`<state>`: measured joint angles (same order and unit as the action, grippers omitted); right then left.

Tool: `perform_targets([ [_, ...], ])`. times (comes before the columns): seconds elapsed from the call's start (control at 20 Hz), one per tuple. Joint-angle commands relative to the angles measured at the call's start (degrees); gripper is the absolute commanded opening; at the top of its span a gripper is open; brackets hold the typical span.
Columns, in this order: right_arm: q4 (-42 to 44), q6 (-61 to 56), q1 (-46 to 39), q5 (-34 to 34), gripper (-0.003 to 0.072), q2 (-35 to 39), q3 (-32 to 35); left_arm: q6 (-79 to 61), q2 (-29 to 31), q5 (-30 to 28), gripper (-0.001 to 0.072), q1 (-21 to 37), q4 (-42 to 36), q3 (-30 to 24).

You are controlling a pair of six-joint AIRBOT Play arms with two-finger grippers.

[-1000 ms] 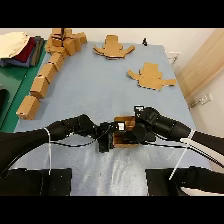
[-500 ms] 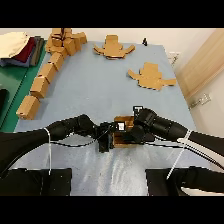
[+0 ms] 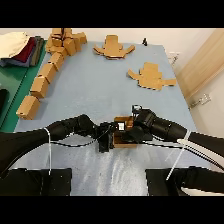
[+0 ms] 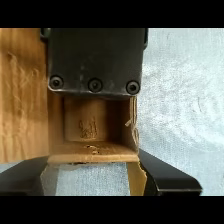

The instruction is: Fold the box.

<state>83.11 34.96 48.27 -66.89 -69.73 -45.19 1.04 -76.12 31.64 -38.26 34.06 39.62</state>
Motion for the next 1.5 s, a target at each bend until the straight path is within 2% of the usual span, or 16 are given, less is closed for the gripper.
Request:
perform_targets([
  [0.0,0.0,0.0,-0.1,0.0,0.0327,0.9,-0.2,-0.1,0.0,0.0,0.0525,0.0,0.0,0.0],
  [0.2,0.1,0.0,-0.1,-1.1,0.0328,0.9,-0.3,-0.1,0.0,0.0,0.0525,0.0,0.0,0.0],
  [0.3,0.3,0.0,-0.1,-1.1,0.045,1.1,-0.3,-0.1,0.0,0.0,0.0525,0.0,0.0,0.0],
  [0.45,0.9,0.0,-0.1,-1.8,0.045,3.0,-1.4,-0.1,0.0,0.0,0.0525,0.0,0.0,0.0],
  [0.6,0.1,-0.1,-0.2,-6.4,0.0438,4.8,-3.4,-0.1,0.0,0.0,0.0525,0.0,0.0,0.0],
  [0.7,0.0,0.0,-0.8,-7.7,0.0358,5.8,-3.9,-0.1,0.0,0.0,0.0525,0.0,0.0,0.0],
  [1.0,0.0,0.0,-2.4,-7.9,0.0357,9.3,-3.9,-0.1,0.0,0.0,0.0525,0.0,0.0,0.0],
  [1.1,-0.3,0.7,-3.4,-9.4,0.0282,10.1,-3.9,-0.1,0.0,0.0,0.0525,0.0,0.0,0.0],
  [1.15,-0.4,1.3,-4.0,-10.5,0.0276,10.3,-3.9,-0.1,0.0,0.0,0.0525,0.0,0.0,0.0],
  [1.3,-0.8,5.8,-7.9,-12.0,0.0027,10.5,-3.9,-0.1,0.0,0.0,0.0525,0.0,0.0,0.0],
  [1.45,-3.2,13.9,-17.4,-9.4,0.0006,8.3,-3.9,-0.1,0.0,0.0,0.0525,0.0,0.0,0.0],
])
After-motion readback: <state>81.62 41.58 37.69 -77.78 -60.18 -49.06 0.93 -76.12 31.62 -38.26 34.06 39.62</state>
